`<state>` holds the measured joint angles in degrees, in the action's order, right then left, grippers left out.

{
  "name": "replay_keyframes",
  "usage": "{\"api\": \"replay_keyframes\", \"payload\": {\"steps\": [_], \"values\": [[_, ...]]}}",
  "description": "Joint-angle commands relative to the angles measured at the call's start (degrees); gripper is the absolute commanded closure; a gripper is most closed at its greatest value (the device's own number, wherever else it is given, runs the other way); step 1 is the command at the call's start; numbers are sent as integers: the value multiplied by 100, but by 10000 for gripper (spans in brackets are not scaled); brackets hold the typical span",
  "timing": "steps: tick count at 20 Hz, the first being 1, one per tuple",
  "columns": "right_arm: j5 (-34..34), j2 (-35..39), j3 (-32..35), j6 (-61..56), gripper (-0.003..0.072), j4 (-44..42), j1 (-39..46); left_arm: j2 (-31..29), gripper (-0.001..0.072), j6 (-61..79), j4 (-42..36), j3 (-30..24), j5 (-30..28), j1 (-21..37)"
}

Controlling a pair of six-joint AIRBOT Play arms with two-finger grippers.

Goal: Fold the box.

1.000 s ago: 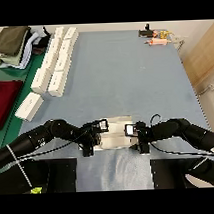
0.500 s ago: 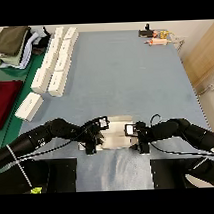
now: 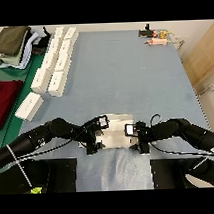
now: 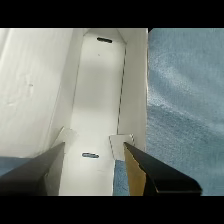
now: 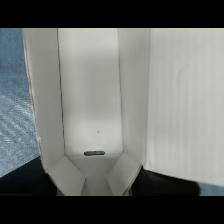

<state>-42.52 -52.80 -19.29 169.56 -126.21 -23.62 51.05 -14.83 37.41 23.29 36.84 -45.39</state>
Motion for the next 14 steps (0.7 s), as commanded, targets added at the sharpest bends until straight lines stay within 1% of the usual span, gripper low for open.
{"api": "replay_keyframes", "payload": {"steps": [1,4,5,6,8,10,12,14], "values": [[2,0,-4,2,174,0,0,4,115,-2,-20,-2,120,0],[2,0,-4,2,174,0,0,4,122,-13,-15,-2,116,2],[2,0,-4,2,174,0,0,2,386,-105,-7,-2,114,4],[2,0,-4,2,174,0,0,2,697,-125,76,0,127,11],[2,0,-4,2,174,0,0,-7,696,-577,199,2,122,13],[0,0,-4,2,174,0,0,-79,696,-1530,678,63,216,13],[2,2,-4,2,174,0,0,-313,697,-2804,1617,203,492,13],[2,2,-4,2,174,0,0,-739,696,-4151,2691,376,870,13]]}}
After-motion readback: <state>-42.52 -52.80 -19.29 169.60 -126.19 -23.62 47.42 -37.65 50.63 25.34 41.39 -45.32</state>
